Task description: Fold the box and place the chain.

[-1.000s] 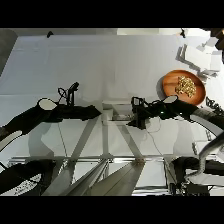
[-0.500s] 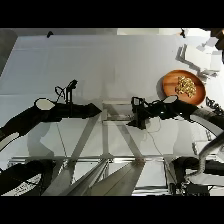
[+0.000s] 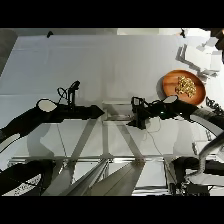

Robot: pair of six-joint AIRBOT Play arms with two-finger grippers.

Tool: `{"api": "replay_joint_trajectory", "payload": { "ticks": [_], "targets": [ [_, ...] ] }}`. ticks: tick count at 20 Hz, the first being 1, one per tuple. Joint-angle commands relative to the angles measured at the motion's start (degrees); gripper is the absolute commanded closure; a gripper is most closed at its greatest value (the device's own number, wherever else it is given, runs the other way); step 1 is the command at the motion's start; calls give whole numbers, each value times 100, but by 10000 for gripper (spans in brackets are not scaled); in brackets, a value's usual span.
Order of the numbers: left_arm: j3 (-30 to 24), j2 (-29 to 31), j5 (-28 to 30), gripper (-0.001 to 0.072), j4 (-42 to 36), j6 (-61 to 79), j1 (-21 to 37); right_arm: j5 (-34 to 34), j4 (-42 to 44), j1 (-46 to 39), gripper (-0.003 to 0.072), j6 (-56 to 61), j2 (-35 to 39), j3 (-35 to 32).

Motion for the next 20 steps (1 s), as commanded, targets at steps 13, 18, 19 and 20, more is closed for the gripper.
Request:
{"api": "replay_joint_trajectory", "payload": {
  "ticks": [13,18,19,20],
  "targets": [
    [9,-354,785,167,-208,452,-503,0,2,2,171,0,0,2],
    [61,-354,935,181,55,455,-610,0,2,2,171,0,0,2],
    [101,-354,981,182,98,455,-691,-2,2,2,171,-2,0,2],
    [177,-354,1025,193,275,452,-785,-2,2,2,171,0,0,2]
  ]
}}
